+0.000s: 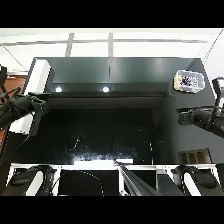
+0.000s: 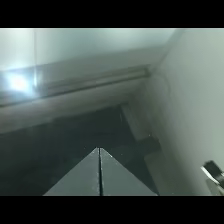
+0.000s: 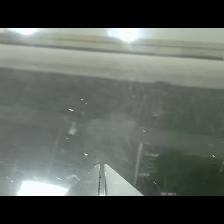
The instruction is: Fold the box and place the chain.
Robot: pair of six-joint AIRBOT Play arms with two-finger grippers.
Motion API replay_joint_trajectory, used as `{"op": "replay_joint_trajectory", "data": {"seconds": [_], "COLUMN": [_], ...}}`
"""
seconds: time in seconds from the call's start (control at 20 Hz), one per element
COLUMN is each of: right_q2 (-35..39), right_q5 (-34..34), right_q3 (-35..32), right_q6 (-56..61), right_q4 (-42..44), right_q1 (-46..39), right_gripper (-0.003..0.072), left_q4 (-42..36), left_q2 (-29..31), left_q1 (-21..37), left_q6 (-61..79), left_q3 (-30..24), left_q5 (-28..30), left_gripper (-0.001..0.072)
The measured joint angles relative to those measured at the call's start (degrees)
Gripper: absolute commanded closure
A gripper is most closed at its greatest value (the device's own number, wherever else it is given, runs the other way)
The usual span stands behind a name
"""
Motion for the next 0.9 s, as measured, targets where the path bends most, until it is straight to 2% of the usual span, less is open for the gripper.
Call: {"op": "replay_joint_trajectory", "data": {"seconds": [0.3,0.9], "right_q2": [1.9,2.1], "right_q5": [-0.9,-1.1], "right_q3": [-2.0,-2.3], "right_q6": [0.5,0.5], "right_q4": [-1.2,-1.5], "right_q1": [0.0,0.0], "right_gripper": [0.0648,0.0648], "left_q4": [1.7,2.1], "left_q2": [2.5,2.8], "left_q1": [-1.2,-1.3], "left_q6": [-1.8,-2.2], "left_q3": [-2.6,-2.9], "left_q5": [2.5,3.1], "left_gripper": [0.0679,0.0679]}}
